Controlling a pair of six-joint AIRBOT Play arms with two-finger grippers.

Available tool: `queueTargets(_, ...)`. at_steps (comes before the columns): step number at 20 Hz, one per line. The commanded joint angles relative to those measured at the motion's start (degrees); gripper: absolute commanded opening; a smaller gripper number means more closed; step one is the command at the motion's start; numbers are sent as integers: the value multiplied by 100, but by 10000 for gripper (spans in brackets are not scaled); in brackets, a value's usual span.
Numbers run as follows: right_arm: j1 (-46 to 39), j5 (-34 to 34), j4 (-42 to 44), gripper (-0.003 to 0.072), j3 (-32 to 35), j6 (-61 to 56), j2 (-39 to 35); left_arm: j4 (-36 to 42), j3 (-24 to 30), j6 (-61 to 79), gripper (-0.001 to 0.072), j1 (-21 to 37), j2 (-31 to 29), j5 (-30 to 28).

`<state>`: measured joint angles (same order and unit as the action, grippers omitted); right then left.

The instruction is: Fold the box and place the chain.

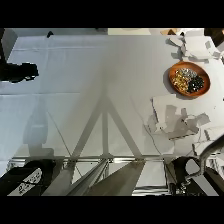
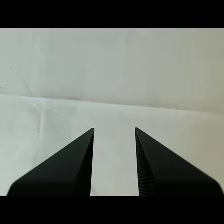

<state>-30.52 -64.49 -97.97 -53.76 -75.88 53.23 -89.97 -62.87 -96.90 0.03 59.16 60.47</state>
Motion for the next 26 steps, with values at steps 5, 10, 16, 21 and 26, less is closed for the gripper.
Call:
queueTargets(5,-74,-1027,68,503,-4,422,866,0,-2,0,278,-2,4,0)
queueTargets(10,-74,-1202,109,505,-4,966,1429,-2,-2,0,278,-2,4,2)
queueTargets(16,-74,-275,249,497,-4,1580,1561,0,-2,2,278,-2,4,0)
queueTargets(21,-74,85,358,501,-4,1606,1572,0,-2,0,278,-2,4,0)
queueTargets(26,-74,-138,439,500,-4,1580,1690,-2,-2,2,278,-2,4,2)
